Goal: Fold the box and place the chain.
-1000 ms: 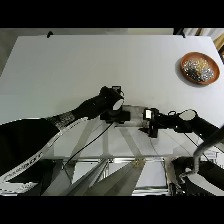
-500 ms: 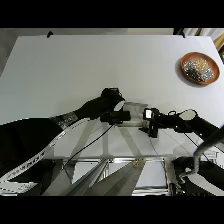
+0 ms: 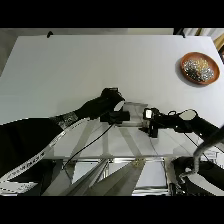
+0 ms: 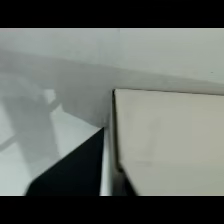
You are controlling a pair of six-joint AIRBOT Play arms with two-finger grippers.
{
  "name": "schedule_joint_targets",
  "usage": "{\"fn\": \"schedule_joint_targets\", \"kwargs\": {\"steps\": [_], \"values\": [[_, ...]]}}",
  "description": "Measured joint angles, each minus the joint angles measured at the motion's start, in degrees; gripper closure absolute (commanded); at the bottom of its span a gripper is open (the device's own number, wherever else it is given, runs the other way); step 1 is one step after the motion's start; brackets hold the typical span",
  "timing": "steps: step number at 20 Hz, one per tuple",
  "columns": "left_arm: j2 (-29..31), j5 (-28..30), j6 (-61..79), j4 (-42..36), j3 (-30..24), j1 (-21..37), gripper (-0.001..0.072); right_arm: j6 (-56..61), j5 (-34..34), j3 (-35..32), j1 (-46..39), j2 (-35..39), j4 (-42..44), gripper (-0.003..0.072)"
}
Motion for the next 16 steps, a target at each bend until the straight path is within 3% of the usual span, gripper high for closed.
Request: {"fn": "schedule_joint_targets", "kwargs": {"steps": [2,3,4,5,14,16], "values": [[0.00,0.11,0.26,-0.07,0.00,0.00,0.0442,0.04,0.00,0.00,0.00,0.00,0.00,0.0287],[0.02,0.20,0.39,-0.15,0.00,0.00,0.0513,0.02,0.00,0.00,0.00,0.00,0.02,0.0287],[0.11,0.66,0.42,-0.35,-0.02,0.00,0.0643,0.00,-0.02,0.00,0.00,0.00,0.02,0.0287],[0.20,1.36,0.55,-0.55,-0.02,0.00,0.0703,-0.09,-0.13,0.00,0.00,0.00,0.00,0.0287],[1.14,0.68,0.66,0.50,-0.02,-0.04,0.0693,-0.17,-0.02,0.02,0.02,0.02,0.15,0.0287],[1.18,0.70,0.59,0.55,-0.02,-0.04,0.0632,-0.09,-0.02,0.02,0.00,0.02,0.15,0.0287]]}}
